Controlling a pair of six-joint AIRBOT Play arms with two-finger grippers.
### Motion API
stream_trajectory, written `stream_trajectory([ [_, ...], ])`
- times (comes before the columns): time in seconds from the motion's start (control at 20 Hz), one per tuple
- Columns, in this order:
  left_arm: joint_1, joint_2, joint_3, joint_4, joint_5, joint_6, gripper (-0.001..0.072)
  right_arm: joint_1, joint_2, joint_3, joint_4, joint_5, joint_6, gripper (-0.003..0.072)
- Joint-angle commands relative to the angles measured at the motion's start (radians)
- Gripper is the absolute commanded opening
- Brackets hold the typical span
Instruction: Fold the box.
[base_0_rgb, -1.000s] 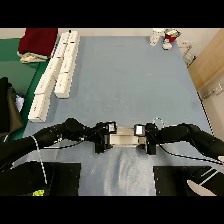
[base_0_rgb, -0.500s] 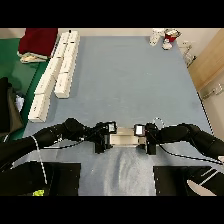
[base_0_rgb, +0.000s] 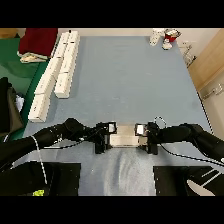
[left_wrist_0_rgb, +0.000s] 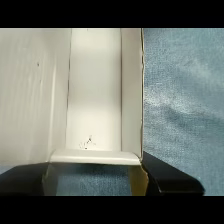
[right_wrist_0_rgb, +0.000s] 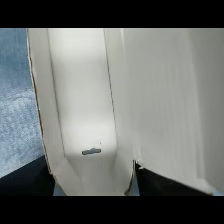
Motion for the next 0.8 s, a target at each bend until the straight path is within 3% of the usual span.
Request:
stream_trajectory([
  [0.0, 0.000, -0.001, 0.001, 0.000, 0.002, 0.000, 0.0462, 0.001, 0.066, 0.008, -0.153, -0.085, 0.184, 0.0718],
  [0.15, 0.000, -0.001, 0.001, 0.000, 0.002, 0.000, 0.0462, 0.001, 0.153, 0.034, -0.303, -0.212, 0.373, 0.0717],
  [0.3, 0.000, -0.001, 0.001, 0.000, 0.002, 0.000, 0.0463, 0.001, 0.249, 0.098, -0.451, -0.313, 0.758, 0.0705],
  [0.35, 0.000, -0.001, 0.001, 0.000, 0.002, 0.000, 0.0463, 0.001, 0.272, 0.120, -0.455, -0.328, 0.912, 0.0664],
  [0.4, 0.000, -0.001, 0.001, 0.000, 0.002, 0.000, 0.0462, 0.001, 0.288, 0.137, -0.445, -0.343, 1.076, 0.0478],
  [0.45, 0.000, -0.001, 0.001, 0.000, 0.002, 0.000, 0.0463, 0.001, 0.296, 0.142, -0.400, -0.354, 1.212, 0.0274],
  [0.5, 0.000, -0.001, 0.001, 0.000, 0.002, 0.000, 0.0463, 0.001, 0.294, 0.136, -0.327, -0.356, 1.297, 0.0195],
  [0.75, 0.000, -0.001, 0.001, 0.000, 0.002, 0.000, 0.0463, 0.029, 0.172, 0.070, 0.173, -0.329, 1.381, 0.0152],
])
